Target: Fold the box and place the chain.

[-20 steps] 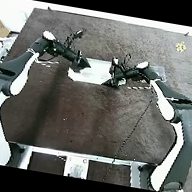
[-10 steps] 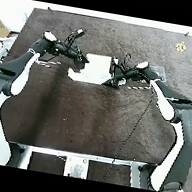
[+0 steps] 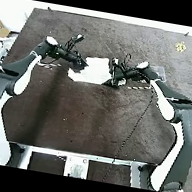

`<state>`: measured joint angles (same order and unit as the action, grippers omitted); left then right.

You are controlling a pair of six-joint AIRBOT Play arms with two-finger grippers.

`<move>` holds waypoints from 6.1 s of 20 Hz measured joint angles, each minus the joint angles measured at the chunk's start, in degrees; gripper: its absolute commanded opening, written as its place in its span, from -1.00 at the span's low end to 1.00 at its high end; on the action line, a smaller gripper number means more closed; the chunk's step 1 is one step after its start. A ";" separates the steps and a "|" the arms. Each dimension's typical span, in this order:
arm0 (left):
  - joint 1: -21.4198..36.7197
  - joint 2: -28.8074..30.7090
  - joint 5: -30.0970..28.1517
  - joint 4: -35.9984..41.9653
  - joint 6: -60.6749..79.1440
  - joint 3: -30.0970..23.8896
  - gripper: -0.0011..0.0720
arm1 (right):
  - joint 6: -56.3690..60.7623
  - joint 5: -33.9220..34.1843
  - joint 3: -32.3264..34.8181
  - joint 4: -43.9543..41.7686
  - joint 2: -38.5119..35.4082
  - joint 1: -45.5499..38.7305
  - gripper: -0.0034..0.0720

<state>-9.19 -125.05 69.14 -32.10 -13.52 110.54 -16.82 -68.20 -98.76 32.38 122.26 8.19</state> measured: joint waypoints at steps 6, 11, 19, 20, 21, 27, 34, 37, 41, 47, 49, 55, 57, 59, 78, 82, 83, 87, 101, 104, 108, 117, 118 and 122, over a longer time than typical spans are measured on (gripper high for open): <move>-0.04 0.52 0.81 -1.18 0.00 0.09 -0.94 | -0.11 0.02 0.00 0.00 0.00 0.02 0.26; 1.36 6.58 -0.09 -1.05 0.20 0.15 -0.94 | -0.09 0.09 0.00 0.02 0.00 0.02 0.26; 2.10 12.02 7.93 -6.80 5.64 -1.25 0.96 | -0.09 0.09 0.00 0.00 0.00 0.02 0.26; 1.57 12.07 7.87 -8.68 6.88 -2.12 0.96 | -0.07 0.09 0.00 0.00 0.00 0.02 0.26; 0.98 12.17 7.23 -10.64 7.93 -3.28 0.96 | -0.07 0.09 0.00 0.00 0.00 0.02 0.26; -2.29 12.28 -3.28 -17.55 12.04 -12.33 0.95 | -0.07 0.09 0.00 0.00 0.00 0.02 0.26; -4.90 12.28 -10.25 -19.02 15.93 -16.13 0.90 | -0.07 0.07 0.00 -0.02 0.00 0.02 0.26; -5.27 12.28 -10.64 -19.21 16.31 -16.41 0.29 | -0.07 0.07 0.00 -0.02 0.00 0.02 0.26; -5.31 12.28 -10.03 -19.34 16.33 -16.55 0.01 | -0.04 0.07 0.00 -0.02 0.00 0.02 0.26; -5.35 12.28 -7.32 -19.23 14.62 -16.55 -0.47 | -0.04 0.07 0.00 -0.02 0.00 0.02 0.26; -5.35 12.28 -7.13 -18.62 14.05 -16.55 -0.62 | -0.04 0.07 0.00 -0.02 0.00 0.02 0.26; -5.33 11.93 -7.37 -12.55 14.51 -16.55 -0.61 | -0.04 0.07 0.00 0.00 0.00 0.02 0.26; -5.33 11.43 -7.61 -10.54 15.87 -16.57 -0.61 | -0.04 0.07 0.00 0.00 0.00 0.02 0.26; -5.33 10.84 -7.54 -9.05 17.05 -16.57 -0.61 | -0.07 0.07 0.00 0.02 0.00 0.00 0.26; -5.27 9.53 -7.17 -4.85 18.43 -16.55 -0.19 | -0.07 0.09 0.00 0.04 0.00 0.00 0.26; -4.02 10.08 -7.17 -5.64 17.14 -16.46 -0.94 | 0.07 0.26 0.00 -0.15 0.00 0.04 0.26; -3.41 10.38 -6.91 -5.81 15.89 -16.28 -0.94 | 0.07 0.26 0.00 -0.15 0.00 0.04 0.26; 0.11 13.60 -2.60 -7.08 5.31 -14.67 -0.94 | 0.02 0.22 0.00 -0.13 0.00 0.02 0.26; 10.47 21.07 0.68 -15.30 -42.88 -21.90 -0.94 | -0.07 0.09 0.00 -0.02 0.00 0.02 0.26; 10.67 21.09 -2.73 -14.82 -46.05 -26.45 -0.94 | -0.07 0.09 0.00 0.00 0.00 0.02 0.26; 10.51 20.26 -5.31 -12.70 -47.65 -29.57 -0.94 | -0.07 0.07 0.00 0.00 0.00 0.02 0.26; 6.34 17.18 -9.25 -7.19 -47.60 -30.67 -0.94 | -0.07 0.04 0.00 0.00 0.00 0.04 0.26; 6.08 17.03 -9.29 -6.73 -47.58 -30.67 -0.94 | -0.07 0.07 0.00 0.00 0.00 0.02 0.26; 5.35 16.65 -9.44 -2.60 -46.38 -30.69 -0.94 | -0.07 0.04 0.00 0.00 0.00 0.02 0.26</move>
<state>-3.84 -108.40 59.70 -34.70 -59.90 79.85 -16.88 -68.16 -98.76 32.38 122.26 8.21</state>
